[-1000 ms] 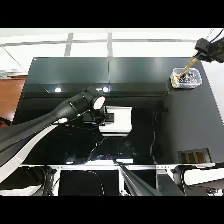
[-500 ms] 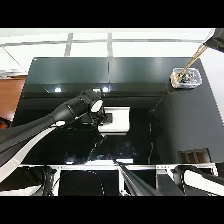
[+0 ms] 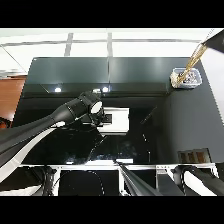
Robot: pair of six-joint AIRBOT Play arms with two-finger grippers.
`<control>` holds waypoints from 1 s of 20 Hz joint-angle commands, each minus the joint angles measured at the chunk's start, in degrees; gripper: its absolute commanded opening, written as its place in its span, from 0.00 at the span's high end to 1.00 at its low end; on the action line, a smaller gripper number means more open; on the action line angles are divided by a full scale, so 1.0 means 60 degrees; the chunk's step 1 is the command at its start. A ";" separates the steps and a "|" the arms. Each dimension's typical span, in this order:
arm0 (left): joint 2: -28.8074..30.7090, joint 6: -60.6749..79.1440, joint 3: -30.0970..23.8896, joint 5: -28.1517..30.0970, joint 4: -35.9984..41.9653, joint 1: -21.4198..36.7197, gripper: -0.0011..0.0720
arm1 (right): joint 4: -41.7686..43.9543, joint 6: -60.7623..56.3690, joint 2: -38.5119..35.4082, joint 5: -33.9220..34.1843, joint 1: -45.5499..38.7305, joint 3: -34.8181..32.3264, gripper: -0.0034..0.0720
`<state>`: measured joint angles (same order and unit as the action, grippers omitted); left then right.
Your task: Fold the box and place the chain.
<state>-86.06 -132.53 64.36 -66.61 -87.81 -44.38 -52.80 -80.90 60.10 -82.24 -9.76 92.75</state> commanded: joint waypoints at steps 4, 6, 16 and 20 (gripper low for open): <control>0.0000 0.0051 -0.0004 0.0018 0.0000 -0.0004 0.94 | 0.1129 0.0248 -0.0488 -0.0721 0.1144 -0.0579 0.94; 0.0000 0.0051 -0.0004 0.0018 -0.0004 -0.0004 0.94 | 0.1147 0.0244 -0.0484 -0.0801 0.1341 -0.0619 0.94; 0.0000 0.0055 -0.0004 0.0018 -0.0004 -0.0004 0.94 | 0.2776 0.0616 -0.0481 -0.0583 0.2357 -0.2382 0.94; 0.0000 0.0055 -0.0004 0.0018 -0.0004 -0.0004 0.94 | 0.3231 0.0710 -0.0481 -0.0339 0.2841 -0.2871 0.94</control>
<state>-86.06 -132.20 64.36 -66.50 -87.85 -44.38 -36.38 -77.30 57.23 -85.54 5.48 77.62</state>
